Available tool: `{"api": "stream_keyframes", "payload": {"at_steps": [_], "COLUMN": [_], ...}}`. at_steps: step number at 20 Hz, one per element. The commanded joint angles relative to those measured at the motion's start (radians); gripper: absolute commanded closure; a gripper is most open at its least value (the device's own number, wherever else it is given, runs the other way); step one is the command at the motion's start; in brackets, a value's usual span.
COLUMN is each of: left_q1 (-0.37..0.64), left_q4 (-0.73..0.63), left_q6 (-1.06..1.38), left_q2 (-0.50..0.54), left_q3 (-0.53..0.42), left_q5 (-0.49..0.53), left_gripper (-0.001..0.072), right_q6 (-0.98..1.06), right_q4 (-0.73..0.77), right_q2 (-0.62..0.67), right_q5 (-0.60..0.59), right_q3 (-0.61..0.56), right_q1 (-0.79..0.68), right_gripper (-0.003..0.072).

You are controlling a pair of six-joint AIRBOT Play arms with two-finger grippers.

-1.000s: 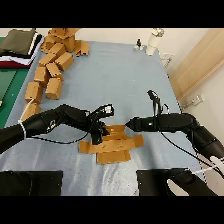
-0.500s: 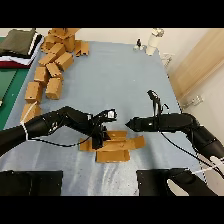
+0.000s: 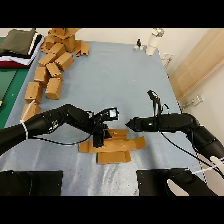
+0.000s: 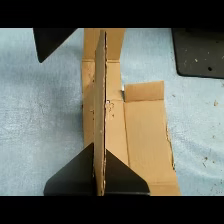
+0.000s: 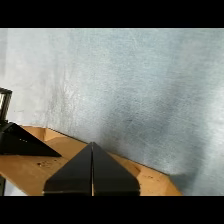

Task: Fold the box.

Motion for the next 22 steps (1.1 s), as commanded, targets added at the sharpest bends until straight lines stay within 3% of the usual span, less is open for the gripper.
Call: {"api": "stream_keyframes", "payload": {"at_steps": [1, 10, 22], "left_q1": [-0.001, -0.002, -0.003], "left_q4": [0.002, -0.014, -0.04], "left_q6": [0.0, 0.0, 0.0], "left_q2": [0.0, -0.002, -0.002], "left_q3": [0.005, -0.003, -0.042], "left_q5": [-0.006, -0.071, -0.068], "left_gripper": [0.0697, 0.0697, 0.0697], "right_q6": [0.0, 0.0, 0.0], "right_q4": [-0.01, -0.028, -0.028], "right_q2": [-0.001, -0.001, -0.001], "right_q5": [0.0, 0.035, 0.041], "right_q3": [-0.001, -0.001, -0.001], "right_q1": [0.0, 0.0, 0.0], "right_gripper": [0.0682, 0.0682, 0.0682]}}
